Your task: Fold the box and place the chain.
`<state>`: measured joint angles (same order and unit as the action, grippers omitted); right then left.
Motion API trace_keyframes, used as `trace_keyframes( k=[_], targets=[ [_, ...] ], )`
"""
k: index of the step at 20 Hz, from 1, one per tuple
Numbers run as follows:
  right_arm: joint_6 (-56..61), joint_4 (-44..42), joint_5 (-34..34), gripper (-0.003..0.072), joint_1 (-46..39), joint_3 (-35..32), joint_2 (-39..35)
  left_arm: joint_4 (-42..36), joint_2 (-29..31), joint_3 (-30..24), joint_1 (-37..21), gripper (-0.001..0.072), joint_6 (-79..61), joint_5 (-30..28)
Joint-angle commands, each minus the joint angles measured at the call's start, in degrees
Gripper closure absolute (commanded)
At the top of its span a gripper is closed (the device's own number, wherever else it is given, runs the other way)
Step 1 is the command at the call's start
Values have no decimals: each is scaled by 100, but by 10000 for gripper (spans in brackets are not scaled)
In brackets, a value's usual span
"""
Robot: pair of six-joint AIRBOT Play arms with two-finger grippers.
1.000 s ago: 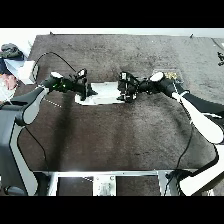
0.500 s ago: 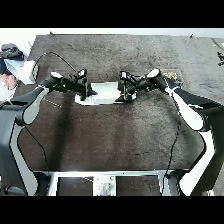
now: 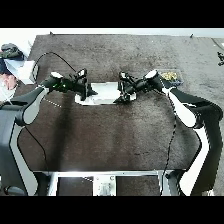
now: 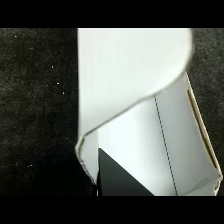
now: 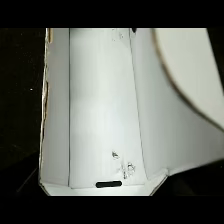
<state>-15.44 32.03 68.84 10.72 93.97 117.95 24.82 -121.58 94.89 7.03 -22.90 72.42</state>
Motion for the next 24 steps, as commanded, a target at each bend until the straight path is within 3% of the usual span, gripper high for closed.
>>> trace_keyframes(
  k=[1, 18, 24],
  targets=[
    [-105, -11, -24, 20, 17, 17, 61, 2, 2, -2, 2, 699, -2, 2],
    [-120, 358, -87, 20, 114, 17, 98, 2, 2, -2, 0, 699, -2, 2],
    [-122, -31, -127, 43, 105, 17, 98, 2, 2, -2, 2, 699, -2, 2]
  ],
)
